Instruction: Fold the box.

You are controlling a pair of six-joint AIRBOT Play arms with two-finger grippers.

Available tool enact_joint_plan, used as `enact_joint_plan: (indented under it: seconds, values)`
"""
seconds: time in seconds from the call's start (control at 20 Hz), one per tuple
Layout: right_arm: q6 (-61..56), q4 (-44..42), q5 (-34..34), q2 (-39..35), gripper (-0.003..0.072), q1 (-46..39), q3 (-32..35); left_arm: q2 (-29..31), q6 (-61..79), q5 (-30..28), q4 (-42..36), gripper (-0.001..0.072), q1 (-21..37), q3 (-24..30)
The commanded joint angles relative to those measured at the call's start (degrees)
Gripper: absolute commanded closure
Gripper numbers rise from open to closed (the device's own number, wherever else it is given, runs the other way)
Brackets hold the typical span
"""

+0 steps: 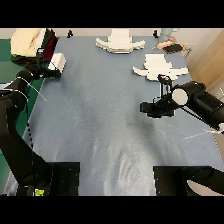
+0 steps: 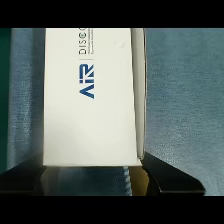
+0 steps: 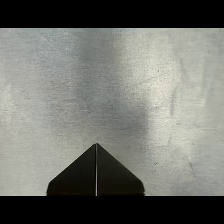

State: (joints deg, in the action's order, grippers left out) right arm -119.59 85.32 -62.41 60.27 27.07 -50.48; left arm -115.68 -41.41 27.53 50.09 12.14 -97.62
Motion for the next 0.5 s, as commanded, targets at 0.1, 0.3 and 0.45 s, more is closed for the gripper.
enact_joint_plan:
  seconds: [0.1,0.3,0.45]
  values:
    - [0.0,-0.1,0.0,0.0,0.0682,0.0,0.0,-0.1,0.0,-0.1,0.1,0.0158,0.0,0.0]
    - [0.0,-0.1,0.0,0.0,0.0682,0.0,0.0,0.0,0.0,-0.5,0.1,0.0009,0.1,0.0]
    - [0.0,-0.1,0.0,0.0,0.0682,0.0,0.0,0.6,-0.1,2.4,2.0,0.0009,0.5,-0.1]
